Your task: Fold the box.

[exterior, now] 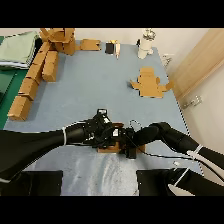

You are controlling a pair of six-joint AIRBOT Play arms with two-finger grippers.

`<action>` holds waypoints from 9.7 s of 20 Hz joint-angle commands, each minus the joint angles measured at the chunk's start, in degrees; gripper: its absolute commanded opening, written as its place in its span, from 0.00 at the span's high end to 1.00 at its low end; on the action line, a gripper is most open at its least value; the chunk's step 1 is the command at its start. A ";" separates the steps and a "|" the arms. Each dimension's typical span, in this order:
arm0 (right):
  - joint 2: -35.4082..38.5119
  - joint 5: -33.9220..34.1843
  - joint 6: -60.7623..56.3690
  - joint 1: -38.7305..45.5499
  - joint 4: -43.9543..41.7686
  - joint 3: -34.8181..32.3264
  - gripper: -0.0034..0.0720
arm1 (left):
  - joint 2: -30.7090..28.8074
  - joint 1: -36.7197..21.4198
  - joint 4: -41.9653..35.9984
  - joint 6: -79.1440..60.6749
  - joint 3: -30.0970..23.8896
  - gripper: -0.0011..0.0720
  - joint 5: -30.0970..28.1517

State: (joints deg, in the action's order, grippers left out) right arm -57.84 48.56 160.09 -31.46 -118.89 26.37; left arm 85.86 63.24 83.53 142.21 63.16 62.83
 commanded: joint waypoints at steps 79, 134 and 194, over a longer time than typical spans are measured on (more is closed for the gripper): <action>0.04 -0.02 -0.02 -0.07 0.00 -0.02 0.26 | -24.50 -36.26 -54.23 -158.03 -33.92 0.01 -13.42; 0.04 -0.02 -0.02 -0.07 0.00 -0.02 0.26 | -16.37 -21.42 -66.77 -165.26 -34.05 0.18 -28.81; 0.04 -0.02 -0.02 -0.07 0.00 -0.02 0.26 | -17.29 -22.14 -65.13 -161.89 -34.99 0.18 -31.17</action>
State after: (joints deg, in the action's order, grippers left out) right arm -57.84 48.56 160.05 -31.48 -118.89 26.37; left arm 68.58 41.10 18.37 -19.70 28.16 31.68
